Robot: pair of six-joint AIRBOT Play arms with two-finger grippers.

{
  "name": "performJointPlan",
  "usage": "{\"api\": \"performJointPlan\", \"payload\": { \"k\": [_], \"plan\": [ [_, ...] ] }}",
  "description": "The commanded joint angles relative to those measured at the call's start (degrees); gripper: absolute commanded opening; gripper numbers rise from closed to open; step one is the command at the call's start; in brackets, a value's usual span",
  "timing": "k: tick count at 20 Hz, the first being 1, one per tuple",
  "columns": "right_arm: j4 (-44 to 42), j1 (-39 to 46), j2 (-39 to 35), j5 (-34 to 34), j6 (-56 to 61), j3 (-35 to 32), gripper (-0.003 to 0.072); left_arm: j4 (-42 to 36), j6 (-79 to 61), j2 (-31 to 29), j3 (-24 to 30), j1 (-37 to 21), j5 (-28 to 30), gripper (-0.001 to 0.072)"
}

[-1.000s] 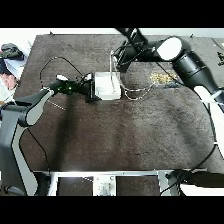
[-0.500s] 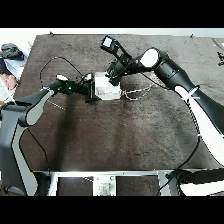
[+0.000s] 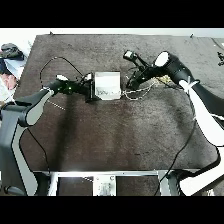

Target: Fold the box and place the chain.

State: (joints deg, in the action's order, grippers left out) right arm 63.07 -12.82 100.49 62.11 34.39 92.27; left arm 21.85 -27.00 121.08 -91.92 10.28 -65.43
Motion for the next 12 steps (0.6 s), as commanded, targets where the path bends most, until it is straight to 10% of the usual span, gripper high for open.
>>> {"api": "performJointPlan", "payload": {
  "k": [1, 12],
  "plan": [
    [-0.1, 1.4, 5.8, 1.1, -1.6, 0.0, 0.0366, 0.0, 0.0, 0.0, 0.0, 0.0, 0.0, 0.0471],
    [-1.8, 1.2, 10.6, -9.7, -2.5, 0.8, 0.0313, 0.0, 0.0, 0.0, 0.0, 0.0, 0.0, 0.0471]
  ]
}}
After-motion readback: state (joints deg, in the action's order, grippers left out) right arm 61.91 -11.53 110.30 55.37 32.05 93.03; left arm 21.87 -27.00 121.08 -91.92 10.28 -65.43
